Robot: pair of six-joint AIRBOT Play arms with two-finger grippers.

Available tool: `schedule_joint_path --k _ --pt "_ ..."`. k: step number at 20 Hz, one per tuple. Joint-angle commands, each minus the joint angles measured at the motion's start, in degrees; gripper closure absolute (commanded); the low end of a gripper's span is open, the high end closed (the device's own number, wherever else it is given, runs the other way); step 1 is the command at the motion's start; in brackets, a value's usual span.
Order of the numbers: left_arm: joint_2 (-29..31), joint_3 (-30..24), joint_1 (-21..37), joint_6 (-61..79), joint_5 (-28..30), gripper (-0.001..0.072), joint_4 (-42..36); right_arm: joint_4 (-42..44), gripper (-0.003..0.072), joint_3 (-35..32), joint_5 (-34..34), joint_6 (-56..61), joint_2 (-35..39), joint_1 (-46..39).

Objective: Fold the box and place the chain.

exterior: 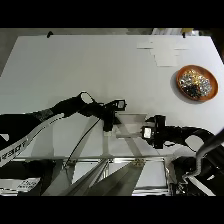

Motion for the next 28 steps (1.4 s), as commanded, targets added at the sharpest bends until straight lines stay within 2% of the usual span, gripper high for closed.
schedule_joint_path --k 1,9,14,16,19,23,28 --pt "-0.04 0.07 -0.04 0.0 0.0 0.07 0.02 2.32 0.0001 0.04 -1.07 -2.47 -0.92 -2.62" --pt "-0.04 0.07 -0.04 0.0 0.02 0.07 0.02 2.38 0.0001 1.29 -1.16 -3.21 -1.86 -4.11" --pt "-0.04 0.04 -0.04 0.0 0.02 0.07 0.02 7.17 0.0007 2.45 -0.72 -9.44 -7.43 -4.35" --pt "-0.04 0.07 -0.04 0.0 0.02 0.07 0.02 9.44 0.0046 3.32 1.29 -11.43 -10.78 -7.23" --pt "-0.04 0.07 -0.04 0.0 0.0 0.07 0.02 10.84 0.0045 4.22 3.8 -14.64 -13.9 -12.31" --pt "-0.04 0.04 -0.04 0.0 0.0 0.07 0.02 18.43 0.0045 4.22 4.13 -22.05 -14.25 -13.99" --pt "-0.04 0.07 -0.04 0.0 0.02 0.07 0.02 26.51 0.0046 4.59 8.28 -36.72 -20.55 -14.01"
